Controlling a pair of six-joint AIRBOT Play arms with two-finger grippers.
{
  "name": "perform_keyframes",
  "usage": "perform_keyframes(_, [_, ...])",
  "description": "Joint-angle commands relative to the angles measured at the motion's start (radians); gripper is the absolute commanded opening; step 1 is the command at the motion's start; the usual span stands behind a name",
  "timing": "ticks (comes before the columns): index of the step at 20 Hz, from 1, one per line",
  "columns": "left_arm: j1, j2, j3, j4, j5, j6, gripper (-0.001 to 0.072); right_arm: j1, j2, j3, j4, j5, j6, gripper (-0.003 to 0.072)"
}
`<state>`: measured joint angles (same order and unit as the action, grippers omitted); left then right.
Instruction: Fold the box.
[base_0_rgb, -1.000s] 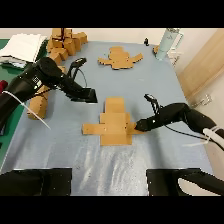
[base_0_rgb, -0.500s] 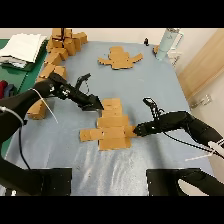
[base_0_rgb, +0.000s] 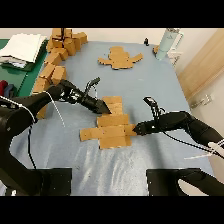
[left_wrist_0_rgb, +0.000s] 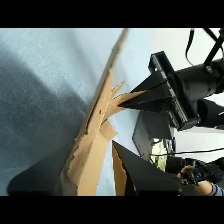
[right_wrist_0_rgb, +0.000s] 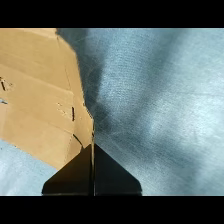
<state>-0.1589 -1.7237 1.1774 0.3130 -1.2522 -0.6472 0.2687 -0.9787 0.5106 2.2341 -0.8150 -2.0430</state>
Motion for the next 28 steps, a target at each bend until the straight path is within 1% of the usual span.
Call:
perform_keyframes(1, [-0.010, -0.003, 0.002, 0.004, 0.008, 0.030, 0.0340, 0.001, 0.000, -0.001, 0.000, 0.003, 0.001, 0.0004])
perform_keyframes(2, [-0.010, -0.003, 0.002, 0.005, 0.012, 0.033, 0.0193, 0.001, 0.000, -0.001, 0.000, 0.003, 0.001, 0.0004])
perform_keyframes(3, [-0.010, -0.003, 0.002, 0.005, 0.012, 0.044, 0.0118, 0.001, 0.000, -0.001, 0.000, 0.003, 0.001, 0.0004])
perform_keyframes(5, [-0.010, -0.003, 0.002, 0.003, 0.014, 0.051, 0.0113, 0.001, 0.000, -0.001, 0.000, 0.003, 0.001, 0.0004])
perform_keyframes(6, [-0.010, -0.003, 0.002, 0.003, 0.014, 0.054, 0.0096, 0.001, 0.000, -0.001, 0.000, 0.003, 0.001, 0.0004])
perform_keyframes(7, [-0.010, -0.003, 0.002, 0.002, 0.014, 0.060, 0.0012, 0.001, 0.000, -0.001, 0.000, 0.003, 0.001, 0.0004])
perform_keyframes(11, [-0.010, -0.003, 0.001, 0.002, 0.013, 0.063, 0.0013, 0.001, 0.000, -0.001, -0.001, 0.007, 0.001, 0.0022])
perform_keyframes(13, [-0.010, -0.003, 0.002, -0.022, 0.032, 0.064, 0.0013, -0.002, 0.001, 0.003, -0.013, 0.019, 0.002, 0.0029])
perform_keyframes(14, [-0.010, -0.003, 0.006, -0.022, 0.045, 0.072, 0.0012, -0.011, 0.001, 0.009, -0.024, 0.020, 0.012, 0.0214])
perform_keyframes(15, [-0.010, -0.003, 0.011, -0.021, 0.048, 0.124, 0.0011, -0.023, 0.001, 0.019, -0.041, 0.021, 0.036, 0.0438])
perform_keyframes(16, [-0.010, -0.001, 0.017, -0.021, 0.050, 0.154, 0.0009, -0.038, 0.001, 0.037, -0.075, 0.021, 0.071, 0.0505])
perform_keyframes(19, [-0.043, 0.041, 0.014, -0.021, 0.105, 0.243, 0.0007, -0.104, 0.002, 0.125, -0.214, 0.008, 0.258, 0.0504])
perform_keyframes(21, [-0.079, 0.096, -0.019, -0.030, 0.151, 0.333, 0.0006, -0.142, 0.002, 0.184, -0.223, 0.002, 0.316, 0.0504])
perform_keyframes(23, [-0.119, 0.163, -0.096, -0.087, 0.226, 0.452, 0.0006, -0.151, 0.002, 0.228, -0.222, 0.009, 0.378, 0.0504])
perform_keyframes(26, [-0.154, 0.258, -0.254, -0.260, 0.330, 0.705, 0.0007, -0.149, -0.001, 0.240, -0.169, 0.047, 0.404, 0.0498])
perform_keyframes(27, [-0.164, 0.280, -0.303, -0.288, 0.363, 0.792, 0.0007, -0.147, -0.001, 0.240, -0.158, 0.048, 0.404, 0.0400])
perform_keyframes(28, [-0.173, 0.289, -0.333, -0.286, 0.385, 0.841, 0.0008, -0.141, -0.001, 0.240, -0.158, 0.051, 0.404, 0.0216])
